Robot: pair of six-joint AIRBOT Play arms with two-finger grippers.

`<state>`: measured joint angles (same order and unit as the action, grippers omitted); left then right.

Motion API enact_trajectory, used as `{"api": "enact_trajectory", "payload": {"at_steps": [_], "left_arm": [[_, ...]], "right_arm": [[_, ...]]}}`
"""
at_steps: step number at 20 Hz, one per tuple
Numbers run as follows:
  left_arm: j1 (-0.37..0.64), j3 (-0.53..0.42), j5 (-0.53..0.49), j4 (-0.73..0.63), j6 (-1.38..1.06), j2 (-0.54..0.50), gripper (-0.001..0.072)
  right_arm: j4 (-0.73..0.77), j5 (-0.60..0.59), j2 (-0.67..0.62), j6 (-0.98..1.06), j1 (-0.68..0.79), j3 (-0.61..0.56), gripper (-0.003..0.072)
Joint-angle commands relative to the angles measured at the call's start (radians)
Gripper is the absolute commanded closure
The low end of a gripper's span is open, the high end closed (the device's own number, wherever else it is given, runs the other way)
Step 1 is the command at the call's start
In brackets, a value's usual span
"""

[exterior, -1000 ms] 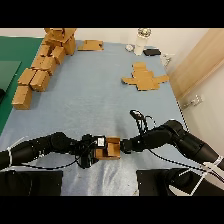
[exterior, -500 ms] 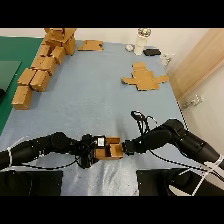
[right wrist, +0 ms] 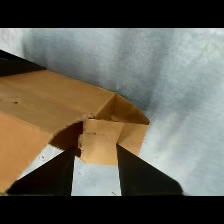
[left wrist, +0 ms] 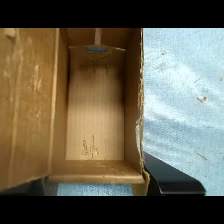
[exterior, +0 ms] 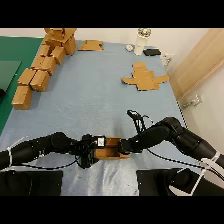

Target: Fold the box.

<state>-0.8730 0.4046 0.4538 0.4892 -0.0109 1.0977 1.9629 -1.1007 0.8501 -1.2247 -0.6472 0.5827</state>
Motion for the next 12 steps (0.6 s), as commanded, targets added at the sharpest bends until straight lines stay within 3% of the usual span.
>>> {"api": "enact_trajectory", "payload": {"at_steps": [1, 6, 12], "left_arm": [[0.0, 0.0, 0.0, 0.0, 0.0, 0.0, 0.023], [0.0, 0.0, 0.0, 0.0, 0.0, 0.0, 0.023], [0.0, 0.0, 0.0, 0.0, 0.0, 0.0, 0.023]], "right_arm": [[-0.066, 0.026, 0.061, -0.006, -0.006, 0.002, 0.0285], [-0.049, -0.035, 0.024, -0.003, -0.005, 0.066, 0.0286], [-0.198, -0.193, -0.064, 0.096, 0.006, 0.117, 0.0286]]}}
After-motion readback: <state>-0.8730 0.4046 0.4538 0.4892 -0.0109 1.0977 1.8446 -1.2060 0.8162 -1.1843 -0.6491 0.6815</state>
